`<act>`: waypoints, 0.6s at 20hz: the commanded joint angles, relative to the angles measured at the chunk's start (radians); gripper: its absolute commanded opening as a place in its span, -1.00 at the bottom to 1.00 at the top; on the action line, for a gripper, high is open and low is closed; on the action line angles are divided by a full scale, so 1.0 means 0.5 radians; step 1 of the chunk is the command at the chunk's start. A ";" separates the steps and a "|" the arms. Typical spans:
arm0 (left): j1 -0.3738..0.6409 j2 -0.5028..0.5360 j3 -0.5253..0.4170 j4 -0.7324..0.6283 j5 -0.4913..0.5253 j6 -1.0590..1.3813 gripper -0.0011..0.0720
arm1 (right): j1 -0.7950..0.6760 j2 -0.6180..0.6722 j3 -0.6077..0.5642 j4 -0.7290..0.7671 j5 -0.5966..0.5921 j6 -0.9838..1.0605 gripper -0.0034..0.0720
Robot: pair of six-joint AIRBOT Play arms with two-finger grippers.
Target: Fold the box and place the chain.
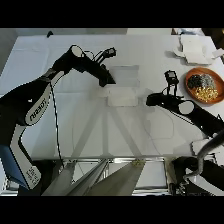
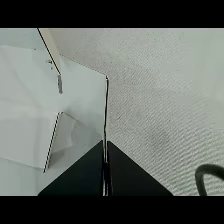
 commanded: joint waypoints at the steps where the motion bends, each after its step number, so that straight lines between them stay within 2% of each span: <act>1: 0.000 -0.002 0.000 0.001 0.004 0.000 -0.94 | 0.002 -0.001 -0.001 0.001 0.000 0.001 -0.71; 3: 0.000 -0.002 0.000 0.001 0.004 0.000 -0.94 | 0.002 0.002 0.001 0.001 0.001 0.001 0.42; 4: 0.000 -0.001 0.000 0.004 0.004 0.000 -0.94 | 0.002 0.014 0.001 -0.007 0.000 0.001 0.85; 5: 0.000 -0.001 0.000 0.023 0.009 -0.001 -0.94 | 0.002 0.038 0.001 -0.027 0.000 0.001 0.93; 8: 0.002 0.003 0.000 0.031 -0.010 -0.001 -0.94 | 0.000 0.167 0.002 -0.188 0.006 0.001 0.93; 12: 0.003 0.071 0.000 0.115 -0.153 -0.006 -0.95 | 0.000 0.425 0.002 -0.577 -0.009 0.004 0.89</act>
